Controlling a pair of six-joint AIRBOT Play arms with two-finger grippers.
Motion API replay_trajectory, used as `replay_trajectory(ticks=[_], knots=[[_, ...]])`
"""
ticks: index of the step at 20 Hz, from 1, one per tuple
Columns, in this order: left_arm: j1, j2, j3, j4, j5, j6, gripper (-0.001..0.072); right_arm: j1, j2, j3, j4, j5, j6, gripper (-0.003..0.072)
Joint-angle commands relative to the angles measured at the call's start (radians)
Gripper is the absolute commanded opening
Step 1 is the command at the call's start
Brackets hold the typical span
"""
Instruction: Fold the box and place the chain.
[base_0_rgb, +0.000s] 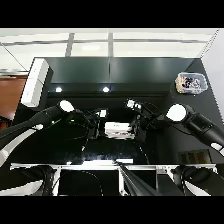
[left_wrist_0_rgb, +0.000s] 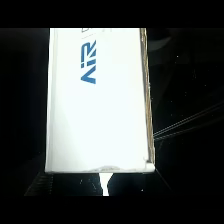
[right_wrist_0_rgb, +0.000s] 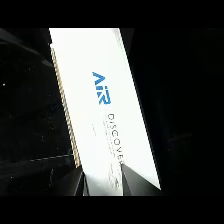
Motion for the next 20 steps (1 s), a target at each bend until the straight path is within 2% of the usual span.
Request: replay_trajectory(ticks=[1,4,5,6,20], knots=[[0.0,0.0,0.0,0.0,0.0,0.0,0.0506,0.001,0.0,0.0,0.0,0.002,0.005,0.0278],[0.0,0.0,0.0,0.0,0.0,0.0,0.0506,0.001,0.0,0.0,0.0,0.005,0.008,0.0278],[0.0,0.0,0.0,0.0,0.0,0.0,0.0506,0.001,0.0,0.0,0.0,0.006,0.012,0.0355],[0.0,0.0,0.0,0.0,0.0,0.0,0.0506,0.001,0.0,0.0,-0.004,0.005,0.018,0.039],[0.0,-0.001,0.0,0.0,0.0,0.0,0.0506,0.001,-0.016,-0.001,-0.041,0.013,0.045,0.0388]])
